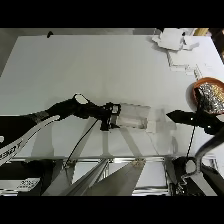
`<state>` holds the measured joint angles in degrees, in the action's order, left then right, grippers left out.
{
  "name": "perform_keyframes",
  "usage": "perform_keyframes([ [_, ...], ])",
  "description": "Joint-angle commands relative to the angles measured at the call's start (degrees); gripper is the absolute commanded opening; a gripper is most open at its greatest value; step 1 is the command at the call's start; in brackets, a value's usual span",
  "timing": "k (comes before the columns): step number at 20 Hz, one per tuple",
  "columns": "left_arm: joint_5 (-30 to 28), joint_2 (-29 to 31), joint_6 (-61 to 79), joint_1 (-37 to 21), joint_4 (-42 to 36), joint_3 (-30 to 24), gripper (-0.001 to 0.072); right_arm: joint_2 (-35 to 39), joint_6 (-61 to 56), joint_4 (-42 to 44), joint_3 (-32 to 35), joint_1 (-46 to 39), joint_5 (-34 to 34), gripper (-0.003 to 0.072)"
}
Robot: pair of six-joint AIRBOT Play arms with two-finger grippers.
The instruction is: Fold the box and place the chain.
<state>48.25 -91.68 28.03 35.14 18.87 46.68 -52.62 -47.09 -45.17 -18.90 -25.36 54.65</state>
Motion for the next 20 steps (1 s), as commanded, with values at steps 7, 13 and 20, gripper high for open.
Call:
perform_keyframes([
  [7, -0.02, 0.00, 0.02, -0.02, 0.00, 0.00, 0.0432, -6.16, -9.01, -6.05, -0.07, 13.68, 2.29, 0.0019],
  [13, -0.02, 0.00, 0.02, -0.04, 0.00, 0.00, 0.0432, -6.10, -6.40, 1.46, -0.07, 15.65, 5.22, 0.0019],
  [20, -0.02, 0.00, 0.02, -0.04, 0.00, 0.00, 0.0432, -3.23, -4.63, 6.64, -0.09, 15.67, 6.27, 0.0205],
])
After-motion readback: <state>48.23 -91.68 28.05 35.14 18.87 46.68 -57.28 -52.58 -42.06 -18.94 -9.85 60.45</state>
